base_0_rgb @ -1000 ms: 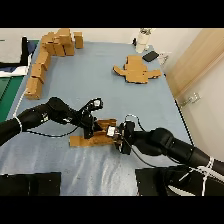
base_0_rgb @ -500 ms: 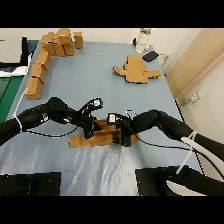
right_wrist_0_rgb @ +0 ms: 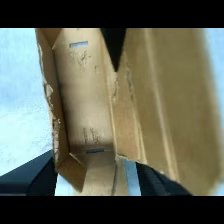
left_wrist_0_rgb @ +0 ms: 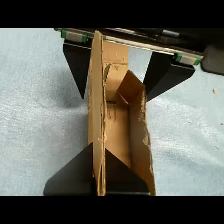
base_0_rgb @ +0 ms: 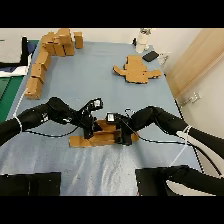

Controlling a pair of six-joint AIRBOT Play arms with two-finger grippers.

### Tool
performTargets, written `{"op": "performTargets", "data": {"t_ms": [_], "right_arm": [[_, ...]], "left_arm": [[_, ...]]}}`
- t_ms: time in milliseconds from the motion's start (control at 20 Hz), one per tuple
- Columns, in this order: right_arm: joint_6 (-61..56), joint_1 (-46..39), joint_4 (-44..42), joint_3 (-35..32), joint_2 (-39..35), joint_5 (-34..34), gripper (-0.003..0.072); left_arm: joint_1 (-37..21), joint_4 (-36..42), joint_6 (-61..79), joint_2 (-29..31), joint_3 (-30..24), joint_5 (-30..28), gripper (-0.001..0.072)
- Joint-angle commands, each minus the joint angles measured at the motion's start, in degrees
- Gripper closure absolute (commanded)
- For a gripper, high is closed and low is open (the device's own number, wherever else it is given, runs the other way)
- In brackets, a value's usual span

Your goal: Fold the box.

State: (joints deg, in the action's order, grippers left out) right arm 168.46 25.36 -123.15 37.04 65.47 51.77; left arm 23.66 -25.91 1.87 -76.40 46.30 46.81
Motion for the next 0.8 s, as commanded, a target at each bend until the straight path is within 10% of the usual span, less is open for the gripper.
{"op": "performTargets", "data": {"t_ms": [0,750], "right_arm": [[-0.5,0.0,1.3,-0.3,0.2,1.4,-0.0026],[3.7,0.1,-3.9,-3.5,0.2,-3.3,-0.0018]], "left_arm": [[-0.1,0.0,0.0,0.0,0.0,-0.2,0.0696],[-0.1,0.0,0.0,0.0,0.0,-0.2,0.0696]]}}
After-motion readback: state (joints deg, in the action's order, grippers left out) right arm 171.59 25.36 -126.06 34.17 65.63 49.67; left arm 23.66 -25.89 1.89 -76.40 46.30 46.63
